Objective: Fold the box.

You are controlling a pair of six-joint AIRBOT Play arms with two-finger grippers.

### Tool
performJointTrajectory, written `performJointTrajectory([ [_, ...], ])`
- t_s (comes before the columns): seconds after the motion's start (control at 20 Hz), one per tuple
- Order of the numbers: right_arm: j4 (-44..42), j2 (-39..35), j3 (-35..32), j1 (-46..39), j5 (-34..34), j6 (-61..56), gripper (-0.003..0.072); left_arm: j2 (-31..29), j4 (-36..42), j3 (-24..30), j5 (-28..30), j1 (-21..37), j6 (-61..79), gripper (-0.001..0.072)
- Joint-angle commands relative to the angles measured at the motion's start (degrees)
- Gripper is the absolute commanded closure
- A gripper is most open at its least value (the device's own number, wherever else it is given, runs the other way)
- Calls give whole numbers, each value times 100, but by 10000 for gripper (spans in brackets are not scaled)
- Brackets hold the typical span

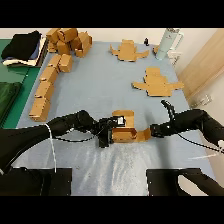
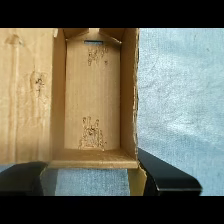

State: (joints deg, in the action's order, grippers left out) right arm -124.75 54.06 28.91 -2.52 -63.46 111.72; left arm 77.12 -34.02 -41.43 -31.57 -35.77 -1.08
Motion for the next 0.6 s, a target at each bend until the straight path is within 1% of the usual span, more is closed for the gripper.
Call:
performJointTrajectory([
  [0.0,-304,-52,-9,-20,-151,192,683,2,-2,-4,2,4,0,184],
  [0.2,61,162,-13,-22,275,164,683,2,-4,-4,4,4,0,185],
  [0.45,28,636,-13,-20,343,195,683,2,-2,-4,2,4,0,185],
  [0.55,-214,706,-13,-20,284,389,683,2,-2,-4,4,4,0,185],
])
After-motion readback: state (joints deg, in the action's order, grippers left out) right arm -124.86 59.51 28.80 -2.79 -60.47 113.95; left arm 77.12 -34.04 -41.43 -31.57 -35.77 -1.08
